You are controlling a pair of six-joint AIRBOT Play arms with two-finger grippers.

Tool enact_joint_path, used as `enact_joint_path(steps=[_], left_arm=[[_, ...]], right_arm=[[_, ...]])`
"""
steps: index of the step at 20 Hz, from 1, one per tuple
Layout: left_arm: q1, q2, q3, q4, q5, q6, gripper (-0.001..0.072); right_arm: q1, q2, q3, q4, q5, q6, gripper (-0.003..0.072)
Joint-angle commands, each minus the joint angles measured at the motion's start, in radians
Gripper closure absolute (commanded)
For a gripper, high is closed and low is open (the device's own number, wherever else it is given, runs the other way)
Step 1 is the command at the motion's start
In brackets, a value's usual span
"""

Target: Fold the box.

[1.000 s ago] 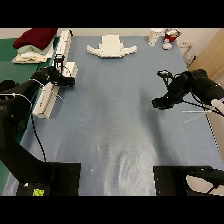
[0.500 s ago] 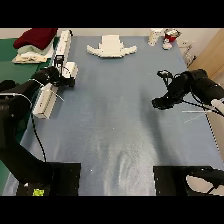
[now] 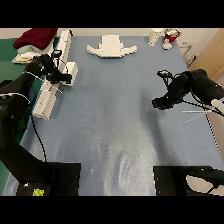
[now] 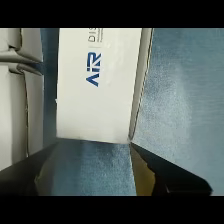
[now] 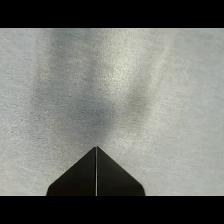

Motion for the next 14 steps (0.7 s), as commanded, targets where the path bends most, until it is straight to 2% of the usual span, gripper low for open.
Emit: enact_joint_path(steps=[1, 3, 5, 9, 12, 14], left_arm=[[0.000, 0.000, 0.095, 0.000, -0.223, 0.003, 0.0149], [0.000, 0.000, 0.144, 0.000, -0.326, 0.023, 0.0692], [-0.002, 0.005, 0.181, -0.004, -0.397, 0.027, 0.0697], [-0.033, 0.118, 0.150, -0.030, -0.459, 0.016, 0.0699], [-0.101, 0.277, 0.017, -0.078, -0.407, 0.014, 0.0700], [-0.174, 0.410, -0.120, -0.079, -0.349, 0.010, 0.0700]], right_arm=[[0.000, -0.001, 0.001, 0.000, 0.000, 0.000, 0.0684], [0.000, -0.001, 0.001, 0.000, 0.000, 0.000, 0.0684], [0.000, -0.001, 0.001, 0.001, 0.000, 0.000, 0.0684], [0.000, -0.001, 0.001, 0.001, 0.000, 0.000, 0.0684], [0.000, -0.001, 0.001, 0.001, 0.000, 0.000, 0.0684], [0.000, -0.001, 0.001, 0.001, 0.000, 0.000, 0.0684]])
